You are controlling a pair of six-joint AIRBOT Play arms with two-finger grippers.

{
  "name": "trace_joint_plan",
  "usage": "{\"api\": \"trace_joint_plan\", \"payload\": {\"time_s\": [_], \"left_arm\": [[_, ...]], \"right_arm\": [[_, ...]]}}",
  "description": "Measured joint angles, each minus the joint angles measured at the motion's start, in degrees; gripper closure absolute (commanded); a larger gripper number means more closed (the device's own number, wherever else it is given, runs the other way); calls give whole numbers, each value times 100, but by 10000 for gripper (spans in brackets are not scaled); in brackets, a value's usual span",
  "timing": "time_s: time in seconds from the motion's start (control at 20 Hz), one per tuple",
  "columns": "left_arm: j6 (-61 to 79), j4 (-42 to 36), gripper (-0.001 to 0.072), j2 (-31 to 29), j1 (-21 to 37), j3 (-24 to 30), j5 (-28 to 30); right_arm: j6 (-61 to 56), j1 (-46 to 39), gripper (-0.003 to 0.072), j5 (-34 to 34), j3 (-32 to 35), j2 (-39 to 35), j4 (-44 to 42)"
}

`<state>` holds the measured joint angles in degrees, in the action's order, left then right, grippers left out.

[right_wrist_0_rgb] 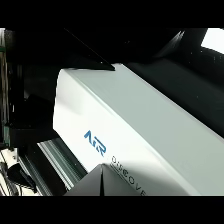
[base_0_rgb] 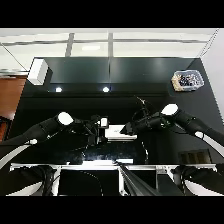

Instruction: Fold the box and place the chain.

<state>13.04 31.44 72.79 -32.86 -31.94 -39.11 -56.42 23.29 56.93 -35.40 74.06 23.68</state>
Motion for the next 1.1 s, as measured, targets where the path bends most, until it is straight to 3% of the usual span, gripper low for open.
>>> {"api": "trace_joint_plan", "payload": {"time_s": [0.25, 0.4, 0.5, 0.75, 0.95, 1.1], "left_arm": [[-4, -2, 207, 0, 0, 0, -2], [-9, 0, 186, -7, 9, 0, -7], [-79, 70, -8, -52, 20, 2, 15], [-1036, 660, -8, -529, 133, -24, -85], [-2249, 1506, -5, -975, 116, -321, -990], [-2852, 1711, -4, -1084, -55, -669, -1252]], "right_arm": [[92, -101, 675, 109, -111, -31, 55], [181, -428, 675, 745, -444, -341, 197], [208, -769, 675, 1349, -721, -647, 227], [168, -2074, 674, 2271, -1239, -1604, 599], [151, -2942, 674, 2490, -1342, -2009, 887], [160, -3217, 674, 2439, -1364, -2103, 1005]]}}
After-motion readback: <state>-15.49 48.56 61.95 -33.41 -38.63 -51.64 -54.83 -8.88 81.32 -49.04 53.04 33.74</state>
